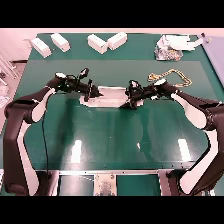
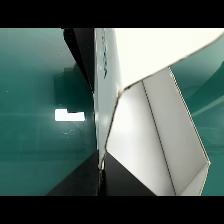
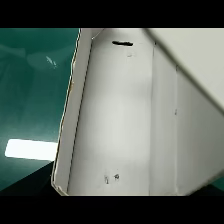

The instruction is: Fold the box and place the chain.

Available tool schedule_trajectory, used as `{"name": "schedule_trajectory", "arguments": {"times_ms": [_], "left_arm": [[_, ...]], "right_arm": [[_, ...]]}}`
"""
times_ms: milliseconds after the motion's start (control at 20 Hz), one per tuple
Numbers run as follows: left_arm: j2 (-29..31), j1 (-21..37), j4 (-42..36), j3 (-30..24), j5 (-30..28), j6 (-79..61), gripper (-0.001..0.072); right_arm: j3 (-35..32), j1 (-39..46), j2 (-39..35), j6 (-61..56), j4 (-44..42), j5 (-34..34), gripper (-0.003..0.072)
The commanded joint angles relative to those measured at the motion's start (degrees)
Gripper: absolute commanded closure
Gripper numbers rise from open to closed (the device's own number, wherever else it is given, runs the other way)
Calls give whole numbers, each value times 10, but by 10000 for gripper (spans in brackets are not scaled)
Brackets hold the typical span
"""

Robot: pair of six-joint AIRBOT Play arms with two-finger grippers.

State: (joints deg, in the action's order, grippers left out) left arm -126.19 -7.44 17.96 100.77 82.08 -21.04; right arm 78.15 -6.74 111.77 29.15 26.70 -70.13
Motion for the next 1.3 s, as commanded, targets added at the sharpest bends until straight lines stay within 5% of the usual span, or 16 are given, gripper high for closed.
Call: {"name": "schedule_trajectory", "arguments": {"times_ms": [0, 850, 950, 1150, 1250], "left_arm": [[0, 0, 0, 0, 0, 0, 689], [1, 0, -5, 0, 0, 0, 685], [0, 0, -11, 0, 0, 0, 210], [1, 0, -35, 0, 11, 0, 238], [1, 0, -35, 0, 9, 0, 54]], "right_arm": [[0, 0, 0, 0, -1, 0, 110], [0, -5, 0, 0, -19, 0, 111], [0, -5, 0, 0, -19, 0, 111], [0, -5, 0, 0, -19, 0, 111], [0, -5, 0, 0, -19, 0, 111]]}}
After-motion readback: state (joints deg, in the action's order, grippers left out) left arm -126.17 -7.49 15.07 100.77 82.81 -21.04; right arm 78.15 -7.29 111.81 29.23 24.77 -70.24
